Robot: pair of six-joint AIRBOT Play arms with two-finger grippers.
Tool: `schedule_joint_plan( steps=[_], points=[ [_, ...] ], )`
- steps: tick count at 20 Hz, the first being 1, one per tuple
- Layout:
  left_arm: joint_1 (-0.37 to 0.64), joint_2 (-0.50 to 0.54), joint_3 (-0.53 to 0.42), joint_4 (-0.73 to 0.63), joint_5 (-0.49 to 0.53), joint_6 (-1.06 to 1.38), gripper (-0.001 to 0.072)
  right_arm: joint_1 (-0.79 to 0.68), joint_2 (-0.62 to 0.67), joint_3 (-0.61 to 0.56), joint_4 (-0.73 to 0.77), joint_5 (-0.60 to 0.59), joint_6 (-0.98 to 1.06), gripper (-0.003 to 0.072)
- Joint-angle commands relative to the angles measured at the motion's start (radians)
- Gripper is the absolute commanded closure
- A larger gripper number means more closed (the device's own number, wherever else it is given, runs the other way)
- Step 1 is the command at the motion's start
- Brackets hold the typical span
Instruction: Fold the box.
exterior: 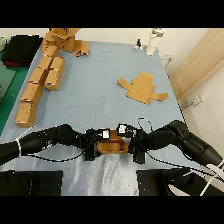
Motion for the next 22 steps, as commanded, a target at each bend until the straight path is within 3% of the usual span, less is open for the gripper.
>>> schedule_joint_plan(
  steps=[1,6,9,13,17,19,20,22],
  points=[
    [0.000,0.000,0.000,0.001,0.000,0.001,0.0236,0.002,0.020,-0.047,-0.045,0.094,-0.029,0.0413],
    [0.000,0.000,0.000,0.001,0.000,0.001,0.0236,0.004,0.002,-0.046,-0.040,0.188,-0.057,0.0402],
    [0.000,0.000,0.000,0.001,0.000,0.001,0.0236,0.004,0.002,-0.046,0.061,0.187,-0.082,0.0409],
    [0.000,0.000,0.000,0.001,0.000,0.001,0.0236,0.005,-0.019,-0.046,0.151,0.206,-0.124,0.0546],
    [0.000,0.000,0.000,0.001,0.000,0.001,0.0236,0.005,-0.072,-0.046,0.159,0.238,-0.124,0.0547],
    [0.000,0.000,0.000,0.001,0.000,0.001,0.0236,0.005,-0.085,-0.046,0.166,0.246,-0.124,0.0482],
    [0.000,0.000,0.000,0.001,0.000,0.001,0.0236,0.005,-0.087,-0.046,0.167,0.245,-0.124,0.0380],
    [0.000,0.000,0.000,0.001,0.000,0.001,0.0236,0.005,-0.091,-0.046,0.177,0.244,-0.124,0.0244]
  ],
)
